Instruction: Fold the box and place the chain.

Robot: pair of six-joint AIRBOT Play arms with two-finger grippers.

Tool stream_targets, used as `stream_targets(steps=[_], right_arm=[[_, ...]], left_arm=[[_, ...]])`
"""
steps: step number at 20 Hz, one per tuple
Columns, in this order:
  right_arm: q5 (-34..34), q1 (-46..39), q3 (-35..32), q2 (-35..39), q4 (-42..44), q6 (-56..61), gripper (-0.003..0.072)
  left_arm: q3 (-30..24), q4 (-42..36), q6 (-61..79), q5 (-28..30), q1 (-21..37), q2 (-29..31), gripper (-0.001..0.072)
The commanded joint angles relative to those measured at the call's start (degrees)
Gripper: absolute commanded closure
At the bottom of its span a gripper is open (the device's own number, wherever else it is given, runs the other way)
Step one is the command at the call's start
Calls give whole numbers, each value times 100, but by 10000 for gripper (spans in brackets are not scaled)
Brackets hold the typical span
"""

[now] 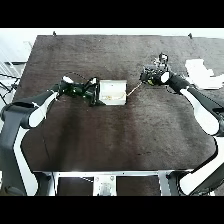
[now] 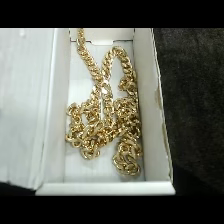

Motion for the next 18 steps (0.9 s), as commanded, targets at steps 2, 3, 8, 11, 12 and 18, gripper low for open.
stream_targets(steps=[2,3,8,11,12,18], right_arm=[[-20,-37,282,-240,280,-446,677],[79,-35,282,-173,282,-448,676],[1401,114,280,1156,105,-1001,676],[2092,391,280,2409,-551,-1047,677],[2190,507,280,2782,-686,-1047,677],[2260,1467,282,4310,-1399,-660,678]], left_arm=[[-2,2,0,4,2,-4,207],[-2,4,0,2,2,-4,207],[-2,2,0,4,2,-4,207],[-2,2,0,2,2,-4,207],[-2,2,0,2,2,-4,207],[-2,2,0,2,2,-4,207]])
